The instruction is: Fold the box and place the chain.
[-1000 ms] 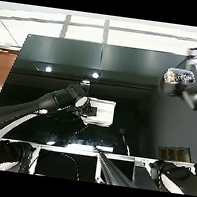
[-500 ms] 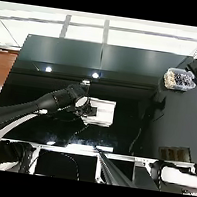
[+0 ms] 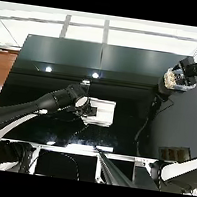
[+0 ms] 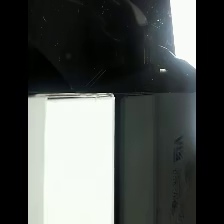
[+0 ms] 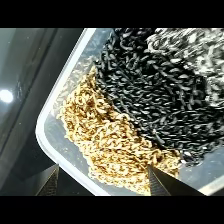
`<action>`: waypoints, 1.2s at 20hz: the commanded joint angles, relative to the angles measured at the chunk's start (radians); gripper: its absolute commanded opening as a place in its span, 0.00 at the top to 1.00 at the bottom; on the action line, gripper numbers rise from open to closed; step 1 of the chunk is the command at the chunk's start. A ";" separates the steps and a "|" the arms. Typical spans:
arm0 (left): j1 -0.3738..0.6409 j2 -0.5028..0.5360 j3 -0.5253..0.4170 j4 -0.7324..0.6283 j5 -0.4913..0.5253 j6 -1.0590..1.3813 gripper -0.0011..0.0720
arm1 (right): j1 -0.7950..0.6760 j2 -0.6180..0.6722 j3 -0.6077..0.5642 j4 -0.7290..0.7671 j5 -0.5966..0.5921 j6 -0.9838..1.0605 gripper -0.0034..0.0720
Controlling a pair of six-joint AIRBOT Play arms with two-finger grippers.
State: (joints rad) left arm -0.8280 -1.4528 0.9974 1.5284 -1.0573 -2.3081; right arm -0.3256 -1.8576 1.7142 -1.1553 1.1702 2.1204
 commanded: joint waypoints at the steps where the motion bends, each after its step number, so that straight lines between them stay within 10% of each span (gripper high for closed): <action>1: 0.001 0.000 0.001 0.000 0.000 0.000 0.95 | 0.002 -0.027 0.014 0.013 0.018 0.012 0.13; 6: 0.001 0.000 0.001 0.000 0.000 0.000 0.95 | 0.030 -0.080 0.014 0.013 0.005 0.011 0.23; 8: 0.001 0.000 0.001 0.000 0.000 0.000 0.95 | 0.035 -0.084 0.014 0.017 -0.013 0.008 0.52; 9: 0.001 0.000 0.001 0.000 0.000 0.000 0.95 | 0.033 -0.081 0.015 0.030 -0.013 -0.029 0.94; 24: 0.001 0.000 0.001 0.000 0.000 0.000 0.95 | -0.003 0.448 0.015 0.038 0.022 -0.526 0.95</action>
State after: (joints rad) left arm -0.8280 -1.4528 0.9974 1.5284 -1.0569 -2.3077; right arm -0.3267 -1.5295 1.7290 -1.1187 1.2102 1.6814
